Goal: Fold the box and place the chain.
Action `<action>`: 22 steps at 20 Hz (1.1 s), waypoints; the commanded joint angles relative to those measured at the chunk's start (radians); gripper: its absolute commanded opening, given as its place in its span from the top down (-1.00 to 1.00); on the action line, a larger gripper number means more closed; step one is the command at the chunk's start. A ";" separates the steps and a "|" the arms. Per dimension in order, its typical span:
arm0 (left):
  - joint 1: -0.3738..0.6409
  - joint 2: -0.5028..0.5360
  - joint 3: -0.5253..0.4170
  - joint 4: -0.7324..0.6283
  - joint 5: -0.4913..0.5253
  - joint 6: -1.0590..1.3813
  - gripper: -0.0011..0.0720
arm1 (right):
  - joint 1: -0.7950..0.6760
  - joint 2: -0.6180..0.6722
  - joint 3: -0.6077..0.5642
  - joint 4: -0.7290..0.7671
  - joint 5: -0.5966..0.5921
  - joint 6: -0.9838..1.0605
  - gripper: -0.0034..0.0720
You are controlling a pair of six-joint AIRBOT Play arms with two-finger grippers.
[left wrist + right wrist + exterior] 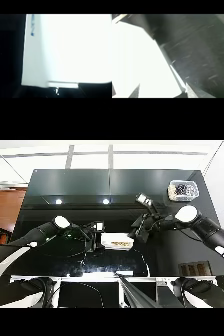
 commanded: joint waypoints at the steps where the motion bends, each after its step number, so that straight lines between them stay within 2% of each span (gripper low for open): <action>1: -0.001 -0.001 0.000 0.000 0.001 0.001 -0.13 | 0.068 0.008 -0.027 -0.037 -0.031 -0.013 -0.95; 5: -0.001 -0.001 0.000 0.000 0.001 0.001 -0.13 | 0.123 0.008 -0.030 -0.046 -0.084 -0.051 -0.95; 8: -0.001 -0.001 0.000 0.000 0.001 0.001 -0.13 | 0.127 0.038 -0.029 -0.069 -0.067 -0.050 -0.95; 12: -0.001 -0.001 0.000 0.000 0.001 0.001 -0.13 | 0.127 0.100 -0.032 -0.174 -0.018 -0.011 -0.95; 16: -0.001 -0.001 0.000 0.000 0.001 0.001 -0.13 | 0.134 0.100 -0.082 -0.178 -0.128 -0.014 -0.95; 22: -0.001 -0.001 0.000 0.000 0.001 0.001 -0.13 | 0.200 0.098 -0.096 -0.198 -0.179 -0.054 -0.95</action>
